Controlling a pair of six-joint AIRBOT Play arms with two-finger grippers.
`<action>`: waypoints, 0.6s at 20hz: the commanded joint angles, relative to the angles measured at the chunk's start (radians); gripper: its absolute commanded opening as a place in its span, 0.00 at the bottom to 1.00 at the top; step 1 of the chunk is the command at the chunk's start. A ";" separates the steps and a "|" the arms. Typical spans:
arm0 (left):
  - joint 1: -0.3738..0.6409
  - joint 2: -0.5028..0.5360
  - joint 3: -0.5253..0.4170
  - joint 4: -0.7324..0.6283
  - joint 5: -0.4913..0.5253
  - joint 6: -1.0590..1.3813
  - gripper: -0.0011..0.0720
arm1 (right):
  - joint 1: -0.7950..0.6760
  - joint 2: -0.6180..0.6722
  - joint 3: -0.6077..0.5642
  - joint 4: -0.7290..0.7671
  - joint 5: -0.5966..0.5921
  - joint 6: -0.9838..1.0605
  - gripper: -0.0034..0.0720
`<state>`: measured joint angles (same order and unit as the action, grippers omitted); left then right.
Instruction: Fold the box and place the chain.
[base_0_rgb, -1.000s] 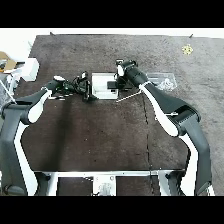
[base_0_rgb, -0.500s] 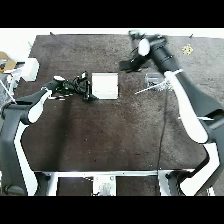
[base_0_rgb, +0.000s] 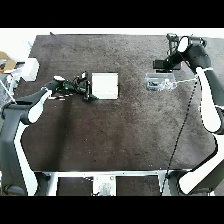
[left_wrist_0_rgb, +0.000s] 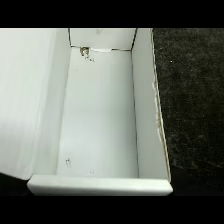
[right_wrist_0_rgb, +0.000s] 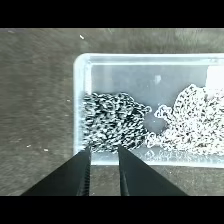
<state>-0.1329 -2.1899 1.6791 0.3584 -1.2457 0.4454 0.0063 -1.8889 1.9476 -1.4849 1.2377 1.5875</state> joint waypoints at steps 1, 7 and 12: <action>0.001 0.000 0.001 0.000 0.000 0.000 0.27 | -0.037 -0.064 -0.010 0.060 -0.002 -0.034 0.32; 0.001 0.000 0.001 0.000 0.001 0.000 0.27 | -0.022 -0.128 -0.010 0.121 -0.002 -0.051 0.32; 0.001 0.000 0.001 0.000 0.001 0.000 0.27 | -0.005 -0.151 -0.010 0.127 0.034 -0.051 0.32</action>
<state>-0.1329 -2.1899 1.6791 0.3580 -1.2457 0.4450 -0.0074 -2.0228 1.9377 -1.3682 1.2533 1.5391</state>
